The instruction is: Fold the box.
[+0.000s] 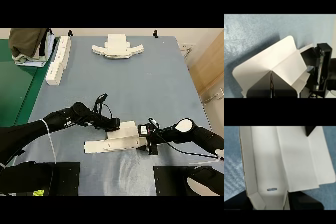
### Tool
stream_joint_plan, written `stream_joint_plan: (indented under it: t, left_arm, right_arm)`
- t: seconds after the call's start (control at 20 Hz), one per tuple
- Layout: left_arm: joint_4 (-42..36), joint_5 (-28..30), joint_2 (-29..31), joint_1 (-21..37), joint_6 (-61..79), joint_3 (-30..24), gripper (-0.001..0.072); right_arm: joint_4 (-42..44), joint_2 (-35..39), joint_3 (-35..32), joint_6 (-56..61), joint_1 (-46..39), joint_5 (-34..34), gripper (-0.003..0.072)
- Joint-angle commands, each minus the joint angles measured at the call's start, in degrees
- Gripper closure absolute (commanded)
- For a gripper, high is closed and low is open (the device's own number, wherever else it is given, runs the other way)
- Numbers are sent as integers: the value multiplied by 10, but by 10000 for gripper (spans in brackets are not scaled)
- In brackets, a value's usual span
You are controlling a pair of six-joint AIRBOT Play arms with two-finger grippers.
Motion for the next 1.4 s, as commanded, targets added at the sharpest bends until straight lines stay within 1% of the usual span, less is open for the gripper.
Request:
stream_joint_plan:
  t: [0.0, 0.3, 0.5, 0.6, 0.75, 0.85, 0.95, 1.15, 1.35]
  left_arm:
    - [7, 1, 0, 0, -7, 0, 696]
    - [7, 27, 0, 0, 10, 3, 695]
    - [7, 27, -1, -2, 46, 25, 696]
    - [7, 24, -6, -2, 49, 27, 695]
    - [5, 0, -39, -8, 50, 28, 695]
    - [1, 0, -52, -21, 72, 33, 695]
    - [-4, 9, -54, -28, 80, 44, 696]
    - [-4, 8, -54, -28, 95, 76, 695]
    - [-4, 8, -54, -28, 96, 81, 695]
  right_arm:
    - [1, 0, 0, 1, 0, -2, 174]
    - [3, 0, 0, 1, 0, -2, 174]
    - [3, 0, 0, 1, 0, -2, 174]
    - [10, 0, 0, 1, 0, -2, 174]
    - [29, 0, 0, 1, 0, -2, 173]
    - [35, 0, 0, 2, 0, -2, 174]
    - [37, 0, 0, 2, 0, -2, 174]
    - [40, 0, 0, 2, 0, 0, 174]
    - [40, 0, 0, 2, 0, 0, 174]
